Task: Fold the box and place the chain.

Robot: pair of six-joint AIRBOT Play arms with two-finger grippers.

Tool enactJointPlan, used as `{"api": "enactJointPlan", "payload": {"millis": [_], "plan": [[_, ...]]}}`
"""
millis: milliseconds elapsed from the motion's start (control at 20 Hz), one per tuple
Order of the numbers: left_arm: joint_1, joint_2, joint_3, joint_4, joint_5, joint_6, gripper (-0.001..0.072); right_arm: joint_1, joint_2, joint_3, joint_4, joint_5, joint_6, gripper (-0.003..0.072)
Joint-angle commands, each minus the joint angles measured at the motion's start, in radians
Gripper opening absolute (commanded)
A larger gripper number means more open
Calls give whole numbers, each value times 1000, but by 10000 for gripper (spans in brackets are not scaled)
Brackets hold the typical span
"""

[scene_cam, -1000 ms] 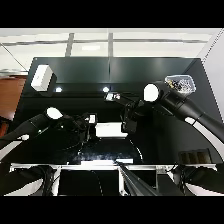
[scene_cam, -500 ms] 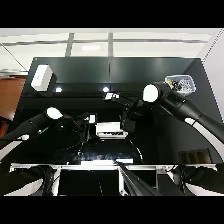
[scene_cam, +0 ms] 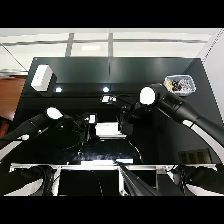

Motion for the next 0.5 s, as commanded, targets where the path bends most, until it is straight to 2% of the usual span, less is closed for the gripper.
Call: {"api": "enactJointPlan", "payload": {"millis": [0, 300, 350, 450], "plan": [[0, -1, 0, 0, 0, 0, 441, 5, 0, 0, -1, 5, 0, 348], [0, -1, 0, 1, 0, 0, 441, 5, 0, 0, -43, 4, 3, 339], [0, -1, 0, 0, 0, 0, 441, 5, 0, 0, -42, 4, 4, 270], [0, -1, 0, 0, 0, 0, 440, 5, 0, 0, -42, 3, 3, 270]]}}
